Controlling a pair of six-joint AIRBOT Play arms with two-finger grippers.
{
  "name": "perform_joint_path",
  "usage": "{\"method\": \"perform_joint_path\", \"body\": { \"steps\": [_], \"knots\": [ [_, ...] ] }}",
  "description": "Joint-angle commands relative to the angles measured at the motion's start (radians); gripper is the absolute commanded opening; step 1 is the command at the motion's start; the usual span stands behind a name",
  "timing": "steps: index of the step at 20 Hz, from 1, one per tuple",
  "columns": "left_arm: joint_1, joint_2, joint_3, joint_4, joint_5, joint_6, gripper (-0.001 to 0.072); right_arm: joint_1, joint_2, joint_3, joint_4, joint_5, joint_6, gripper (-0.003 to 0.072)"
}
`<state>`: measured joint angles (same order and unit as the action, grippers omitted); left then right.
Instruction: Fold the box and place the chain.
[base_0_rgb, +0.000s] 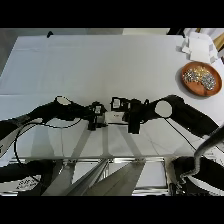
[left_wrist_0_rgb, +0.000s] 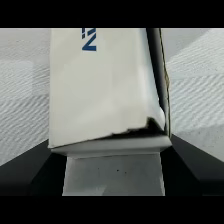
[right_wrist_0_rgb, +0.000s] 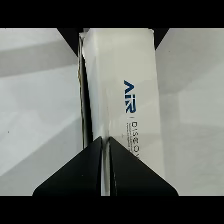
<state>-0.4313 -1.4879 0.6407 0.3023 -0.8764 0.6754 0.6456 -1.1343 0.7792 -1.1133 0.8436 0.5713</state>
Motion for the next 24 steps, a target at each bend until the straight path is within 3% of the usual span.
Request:
{"method": "perform_joint_path", "body": {
  "steps": [1,14,15,17,22,23,24],
  "knots": [
    [0.000,0.000,0.001,0.001,-0.002,0.000,0.0252,0.000,-0.002,-0.006,-0.003,0.000,0.008,0.0038],
    [0.000,0.000,0.001,0.001,-0.002,0.001,0.0252,0.038,0.000,-0.007,-0.003,0.001,0.008,0.0061],
    [0.000,0.000,0.001,0.002,-0.002,0.000,0.0252,0.038,0.005,-0.007,0.005,0.002,0.008,0.0082],
    [0.000,0.000,0.001,0.002,-0.002,0.000,0.0252,0.038,0.026,-0.007,0.025,0.002,0.008,0.0239],
    [0.000,0.000,0.001,0.002,-0.002,0.000,0.0252,0.037,0.126,-0.007,0.029,0.004,0.009,0.0239],
    [0.000,0.000,0.001,0.002,-0.003,0.000,0.0252,0.032,0.152,-0.007,0.041,0.003,0.018,0.0212],
    [0.000,0.000,0.001,0.002,-0.003,0.000,0.0252,0.019,0.171,-0.007,0.060,0.003,0.044,0.0134]
  ]
}}
